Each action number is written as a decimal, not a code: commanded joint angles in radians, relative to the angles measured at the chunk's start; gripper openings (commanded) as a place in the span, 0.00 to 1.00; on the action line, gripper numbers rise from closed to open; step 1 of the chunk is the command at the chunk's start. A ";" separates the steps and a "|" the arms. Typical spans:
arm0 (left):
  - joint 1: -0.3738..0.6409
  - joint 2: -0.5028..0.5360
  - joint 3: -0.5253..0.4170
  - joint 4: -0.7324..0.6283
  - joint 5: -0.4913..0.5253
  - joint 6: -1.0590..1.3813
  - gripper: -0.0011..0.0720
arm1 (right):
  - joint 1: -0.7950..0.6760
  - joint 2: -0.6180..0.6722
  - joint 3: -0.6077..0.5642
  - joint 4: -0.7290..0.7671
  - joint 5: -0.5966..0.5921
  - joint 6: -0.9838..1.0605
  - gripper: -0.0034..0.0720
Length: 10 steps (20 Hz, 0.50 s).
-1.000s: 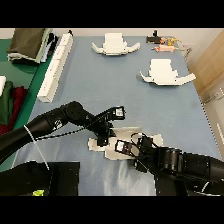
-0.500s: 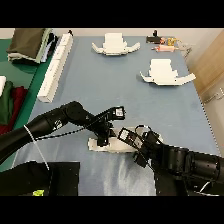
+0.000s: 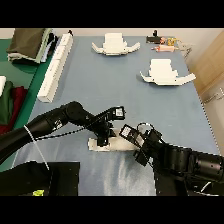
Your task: Fold the box.
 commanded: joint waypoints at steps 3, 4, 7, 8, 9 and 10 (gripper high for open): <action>0.000 -0.001 0.000 0.000 0.000 0.000 0.03 | -0.001 -0.003 0.005 -0.023 0.008 -0.005 0.93; 0.000 -0.001 0.000 0.000 0.000 0.000 0.03 | -0.001 -0.003 0.005 -0.028 0.013 -0.032 0.93; 0.000 -0.001 0.000 0.000 0.000 0.000 0.03 | -0.061 -0.001 0.005 -0.025 0.027 -0.148 0.93; 0.000 -0.001 0.000 0.000 0.000 0.000 0.03 | -0.100 -0.001 0.005 0.008 0.035 -0.208 0.93; 0.000 -0.001 -0.001 0.000 0.000 0.000 0.03 | -0.138 -0.001 0.005 0.067 0.048 -0.285 0.93; 0.000 -0.001 0.000 0.000 0.000 0.000 0.03 | -0.186 -0.001 0.005 0.148 0.070 -0.389 0.93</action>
